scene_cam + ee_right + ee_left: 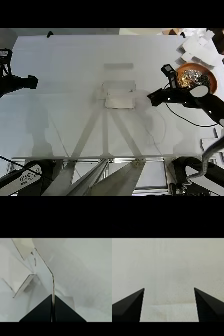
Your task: Fold the box and place the chain.
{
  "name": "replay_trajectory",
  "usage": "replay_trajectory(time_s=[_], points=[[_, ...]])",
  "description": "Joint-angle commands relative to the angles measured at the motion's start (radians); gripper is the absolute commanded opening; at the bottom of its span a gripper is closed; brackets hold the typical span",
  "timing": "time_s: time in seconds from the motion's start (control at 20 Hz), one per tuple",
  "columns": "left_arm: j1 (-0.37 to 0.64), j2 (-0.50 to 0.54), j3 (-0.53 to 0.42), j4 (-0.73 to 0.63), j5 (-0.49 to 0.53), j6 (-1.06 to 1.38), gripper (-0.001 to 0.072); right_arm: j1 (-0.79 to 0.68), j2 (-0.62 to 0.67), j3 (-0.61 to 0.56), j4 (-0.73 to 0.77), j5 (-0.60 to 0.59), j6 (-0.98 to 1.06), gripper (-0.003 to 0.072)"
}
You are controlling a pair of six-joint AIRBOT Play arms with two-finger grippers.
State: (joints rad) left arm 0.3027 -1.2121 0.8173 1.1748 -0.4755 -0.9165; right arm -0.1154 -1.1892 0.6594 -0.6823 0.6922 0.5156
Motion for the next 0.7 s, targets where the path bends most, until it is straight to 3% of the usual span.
replay_trajectory(time_s=[0.0, 0.25, 0.65], points=[[0.001, 0.001, 0.000, 0.000, 0.000, 0.000, 0.0699, 0.006, -0.070, -0.005, 0.136, -0.064, -0.140, 0.0008], [0.001, 0.001, 0.000, 0.000, 0.000, 0.000, 0.0699, 0.006, -0.149, -0.005, 0.170, -0.064, -0.185, 0.0008], [0.001, 0.001, 0.000, 0.000, 0.000, 0.000, 0.0699, 0.006, -0.153, -0.005, 0.166, -0.058, -0.172, 0.0011]])
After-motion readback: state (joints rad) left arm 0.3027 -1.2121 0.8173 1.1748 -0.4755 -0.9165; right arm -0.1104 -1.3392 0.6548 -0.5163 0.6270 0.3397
